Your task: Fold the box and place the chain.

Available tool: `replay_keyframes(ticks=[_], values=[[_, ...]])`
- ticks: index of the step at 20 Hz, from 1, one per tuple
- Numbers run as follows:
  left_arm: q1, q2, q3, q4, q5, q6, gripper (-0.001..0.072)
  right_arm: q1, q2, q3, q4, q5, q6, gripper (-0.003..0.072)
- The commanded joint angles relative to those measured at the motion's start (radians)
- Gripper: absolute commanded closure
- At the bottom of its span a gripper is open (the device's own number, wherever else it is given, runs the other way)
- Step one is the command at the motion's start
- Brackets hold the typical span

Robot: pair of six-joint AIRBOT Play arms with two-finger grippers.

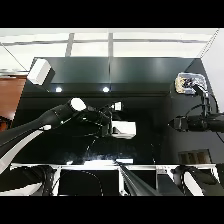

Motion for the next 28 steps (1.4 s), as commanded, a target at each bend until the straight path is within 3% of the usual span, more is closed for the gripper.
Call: replay_keyframes(ticks=[1, 17, 28], values=[[-0.001, -0.004, 0.002, 0.024, -0.019, -0.025, -0.0002, 0.0, 0.0, 0.0, -0.002, 0.001, -0.001, 0.068], [-0.01, -0.004, 0.029, 0.064, -0.067, -0.029, -0.0004, 0.0, 0.0, 0.0, -0.002, 0.002, 0.0, 0.0679], [-0.136, -0.066, 0.029, 0.199, 0.099, -0.166, -0.0006, 0.0, 0.0, 0.0, -0.002, 0.001, 0.001, 0.0679]])
